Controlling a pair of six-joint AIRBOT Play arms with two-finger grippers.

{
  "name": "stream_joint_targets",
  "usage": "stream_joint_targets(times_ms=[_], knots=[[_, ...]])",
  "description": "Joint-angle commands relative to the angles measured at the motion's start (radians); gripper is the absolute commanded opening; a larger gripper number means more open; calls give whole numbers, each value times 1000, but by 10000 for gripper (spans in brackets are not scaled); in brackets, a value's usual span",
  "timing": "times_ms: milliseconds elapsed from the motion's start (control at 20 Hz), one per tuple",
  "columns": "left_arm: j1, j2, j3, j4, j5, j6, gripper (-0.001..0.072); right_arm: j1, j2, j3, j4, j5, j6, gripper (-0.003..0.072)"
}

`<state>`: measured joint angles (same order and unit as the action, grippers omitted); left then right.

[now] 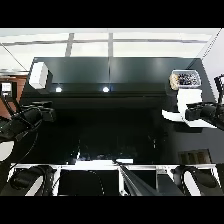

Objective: Fold the box and place the chain.

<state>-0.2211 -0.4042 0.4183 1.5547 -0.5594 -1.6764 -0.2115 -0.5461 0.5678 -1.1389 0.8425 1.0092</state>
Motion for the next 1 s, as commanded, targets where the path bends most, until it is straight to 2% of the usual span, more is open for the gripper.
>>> stream_joint_targets(times_ms=[0,600,750,800,950], knots=[[1,0,0,0,0,0,29,0,0,0,0,0,0,17],[1,0,0,-2,8,0,29,0,0,0,0,0,0,18],[1,0,0,-46,116,0,29,0,0,0,15,-2,0,17],[1,0,0,-49,150,0,29,0,0,0,39,-28,0,17],[0,0,0,-81,227,0,29,0,-2,0,148,-235,0,17]])
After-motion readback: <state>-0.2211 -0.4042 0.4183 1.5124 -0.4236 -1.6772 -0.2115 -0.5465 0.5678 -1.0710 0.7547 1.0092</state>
